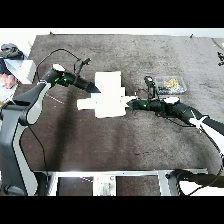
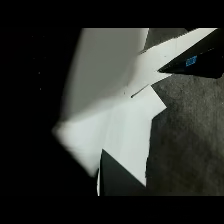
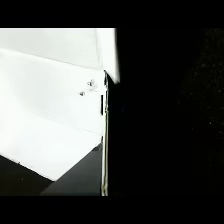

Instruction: Fold the box and place the chain.

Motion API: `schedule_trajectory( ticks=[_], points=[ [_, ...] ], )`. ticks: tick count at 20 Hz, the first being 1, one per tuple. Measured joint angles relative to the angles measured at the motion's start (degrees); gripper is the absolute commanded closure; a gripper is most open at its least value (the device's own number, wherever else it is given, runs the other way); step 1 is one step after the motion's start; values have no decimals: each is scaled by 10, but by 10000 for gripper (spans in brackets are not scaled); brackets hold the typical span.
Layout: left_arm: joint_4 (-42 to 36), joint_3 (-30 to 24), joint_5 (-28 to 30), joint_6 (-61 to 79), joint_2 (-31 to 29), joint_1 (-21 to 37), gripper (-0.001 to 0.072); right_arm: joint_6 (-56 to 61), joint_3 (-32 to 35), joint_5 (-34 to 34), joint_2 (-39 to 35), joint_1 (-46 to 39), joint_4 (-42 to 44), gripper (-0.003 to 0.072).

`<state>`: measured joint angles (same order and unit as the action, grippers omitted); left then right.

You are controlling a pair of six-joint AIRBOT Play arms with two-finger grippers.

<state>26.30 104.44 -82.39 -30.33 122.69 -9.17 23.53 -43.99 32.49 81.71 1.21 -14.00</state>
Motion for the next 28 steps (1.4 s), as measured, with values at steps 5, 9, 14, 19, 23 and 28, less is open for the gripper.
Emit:
schedule_trajectory(
  ticks=[5,9,14,19,23,28],
  points=[
    [7,0,5,37,0,1,700,-4,0,1,-5,-11,1,376],
    [10,1,-7,112,-3,1,702,-11,0,18,-29,-62,2,376],
    [16,-1,-22,231,-10,1,706,-14,0,53,-50,-110,10,376],
    [16,-31,1,348,-52,15,706,-15,0,52,-54,-120,13,376],
    [4,-96,40,427,-78,26,706,-15,0,43,-55,-123,14,375],
    [-6,-150,79,496,-83,29,701,-15,0,40,-54,-123,14,375]
  ],
)
